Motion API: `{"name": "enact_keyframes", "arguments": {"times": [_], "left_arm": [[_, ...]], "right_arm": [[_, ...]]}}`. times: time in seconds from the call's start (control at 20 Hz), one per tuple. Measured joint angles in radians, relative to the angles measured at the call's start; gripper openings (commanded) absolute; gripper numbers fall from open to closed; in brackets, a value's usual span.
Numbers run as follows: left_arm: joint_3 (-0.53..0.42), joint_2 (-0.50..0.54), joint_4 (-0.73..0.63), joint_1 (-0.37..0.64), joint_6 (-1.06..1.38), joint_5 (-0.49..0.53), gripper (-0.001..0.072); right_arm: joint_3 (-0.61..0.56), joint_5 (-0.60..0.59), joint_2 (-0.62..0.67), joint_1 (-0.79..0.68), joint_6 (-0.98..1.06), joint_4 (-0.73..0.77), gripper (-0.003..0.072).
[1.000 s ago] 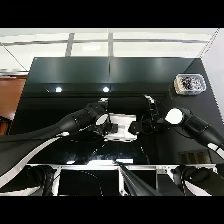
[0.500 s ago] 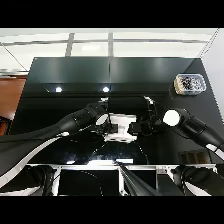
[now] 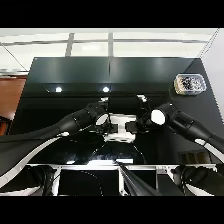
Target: Fold the box and place the chain.
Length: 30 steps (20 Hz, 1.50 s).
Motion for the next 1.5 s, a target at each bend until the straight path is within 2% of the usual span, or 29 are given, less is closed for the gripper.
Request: {"name": "enact_keyframes", "arguments": {"times": [0.6, 1.0, 1.05, 1.15, 1.25, 1.3, 1.35, 1.5], "left_arm": [[0.0, 0.0, -0.001, 0.0, 0.001, 0.0, 0.0031], [0.0, 0.0, 0.0, 0.0, 0.0, 0.0, 0.0031], [0.0, 0.0, 0.0, 0.0, 0.0, 0.0, 0.0032], [0.0, 0.0, 0.0, 0.0, 0.0, 0.0, 0.0031], [0.0, 0.0, 0.001, 0.0, -0.001, 0.0, 0.0032], [0.0, 0.0, 0.0, 0.0, -0.001, 0.0, 0.0031], [0.0, 0.0, 0.0, 0.0, 0.0, 0.0, 0.0031], [0.0, 0.0, 0.0, 0.0, -0.002, -0.005, 0.0031]], "right_arm": [[0.094, 0.175, -0.124, 0.055, 0.216, -0.071, 0.0236], [0.125, 0.208, -0.161, 0.057, 0.28, -0.072, 0.0218], [0.131, 0.211, -0.167, 0.057, 0.282, -0.072, 0.0177], [0.143, 0.213, -0.179, 0.057, 0.286, -0.072, 0.0177], [0.151, 0.216, -0.187, 0.058, 0.289, -0.073, 0.0127], [0.154, 0.217, -0.192, 0.06, 0.289, -0.073, 0.0127], [0.156, 0.221, -0.196, 0.063, 0.29, -0.074, 0.0017], [0.159, 0.219, -0.205, 0.077, 0.297, -0.084, 0.0012]]}}
